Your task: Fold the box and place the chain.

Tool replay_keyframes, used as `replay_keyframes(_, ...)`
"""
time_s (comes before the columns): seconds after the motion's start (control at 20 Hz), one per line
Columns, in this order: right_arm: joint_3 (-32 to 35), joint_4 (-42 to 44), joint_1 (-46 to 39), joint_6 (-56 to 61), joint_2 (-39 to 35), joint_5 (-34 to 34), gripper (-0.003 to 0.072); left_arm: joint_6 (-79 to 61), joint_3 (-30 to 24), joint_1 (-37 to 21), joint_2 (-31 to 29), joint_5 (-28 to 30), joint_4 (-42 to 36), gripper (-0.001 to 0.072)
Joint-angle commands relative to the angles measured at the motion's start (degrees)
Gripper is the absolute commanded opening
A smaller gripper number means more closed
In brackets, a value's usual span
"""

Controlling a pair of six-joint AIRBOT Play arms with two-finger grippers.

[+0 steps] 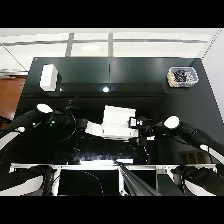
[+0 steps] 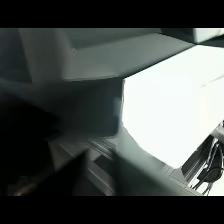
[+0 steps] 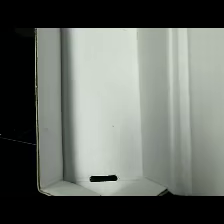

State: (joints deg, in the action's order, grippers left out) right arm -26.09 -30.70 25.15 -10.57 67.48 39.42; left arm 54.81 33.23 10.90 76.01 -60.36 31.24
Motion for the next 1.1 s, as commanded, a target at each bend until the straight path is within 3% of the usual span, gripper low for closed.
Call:
replay_keyframes(0.0, -0.04, 0.02, -0.02, 0.02, 0.0, -0.02, 0.0397, -0.17, 4.02, 1.62, 0.07, -4.61, 0.7, 0.072)
replay_keyframes(0.15, -0.04, 0.02, -0.02, 0.02, -0.02, -0.02, 0.0397, 1.11, 6.75, 1.4, 0.07, -7.87, 4.39, 0.0705)
replay_keyframes(0.4, -0.04, 0.02, -0.02, 0.04, 0.0, 0.0, 0.0397, 5.01, 8.39, 2.6, -0.11, -6.8, 4.39, 0.0704)
replay_keyframes(0.75, -0.04, 0.02, -0.02, 0.04, 0.0, -0.02, 0.0397, 19.41, 8.44, 15.34, -1.25, 6.91, 11.96, 0.0702)
replay_keyframes(1.05, -0.04, 0.02, -0.02, 0.02, 0.0, 0.0, 0.0397, 24.9, 8.44, 19.28, -1.27, 10.47, 14.8, 0.0702)
